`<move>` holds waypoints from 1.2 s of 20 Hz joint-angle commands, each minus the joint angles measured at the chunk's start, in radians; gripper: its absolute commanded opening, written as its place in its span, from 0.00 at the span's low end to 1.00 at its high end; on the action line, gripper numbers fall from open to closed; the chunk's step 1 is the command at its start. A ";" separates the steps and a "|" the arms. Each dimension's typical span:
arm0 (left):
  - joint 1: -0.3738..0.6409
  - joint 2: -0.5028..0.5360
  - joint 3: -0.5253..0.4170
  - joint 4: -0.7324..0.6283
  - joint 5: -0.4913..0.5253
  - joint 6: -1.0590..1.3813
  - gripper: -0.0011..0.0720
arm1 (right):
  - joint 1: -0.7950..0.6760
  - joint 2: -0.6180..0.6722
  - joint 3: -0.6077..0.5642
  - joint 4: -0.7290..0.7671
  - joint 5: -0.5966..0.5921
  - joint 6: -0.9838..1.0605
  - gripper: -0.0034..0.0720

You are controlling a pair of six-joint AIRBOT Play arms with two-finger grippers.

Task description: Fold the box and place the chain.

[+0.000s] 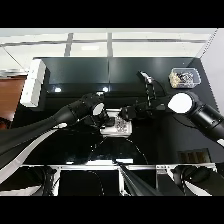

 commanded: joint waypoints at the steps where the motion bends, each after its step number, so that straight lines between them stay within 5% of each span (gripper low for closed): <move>1: 0.000 -0.001 0.001 0.000 0.001 0.002 0.04 | -0.047 0.014 -0.006 -0.085 0.083 -0.003 0.54; 6: 0.000 -0.001 0.001 -0.001 0.013 0.002 0.04 | -0.200 0.108 0.003 -0.320 0.208 -0.003 0.54; 12: -0.002 0.000 0.000 -0.001 0.013 -0.094 0.05 | -0.211 0.114 0.002 -0.346 0.171 -0.055 0.54; 13: -0.004 0.005 0.000 0.004 0.011 -0.144 0.22 | -0.211 0.114 0.002 -0.356 0.164 -0.058 0.54; 15: -0.017 0.031 0.001 0.013 0.018 -0.158 0.80 | -0.211 0.114 0.002 -0.372 0.164 -0.066 0.54; 18: -0.044 0.136 0.001 0.123 -0.026 -0.089 0.81 | -0.211 0.114 0.002 -0.400 0.164 -0.065 0.54; 21: -0.065 0.288 -0.049 0.375 -0.164 -0.050 0.81 | -0.211 0.114 0.002 -0.404 0.164 -0.065 0.54; 24: 0.088 0.399 -0.227 0.444 -0.207 -0.054 0.81 | -0.211 0.114 0.002 -0.404 0.161 -0.065 0.54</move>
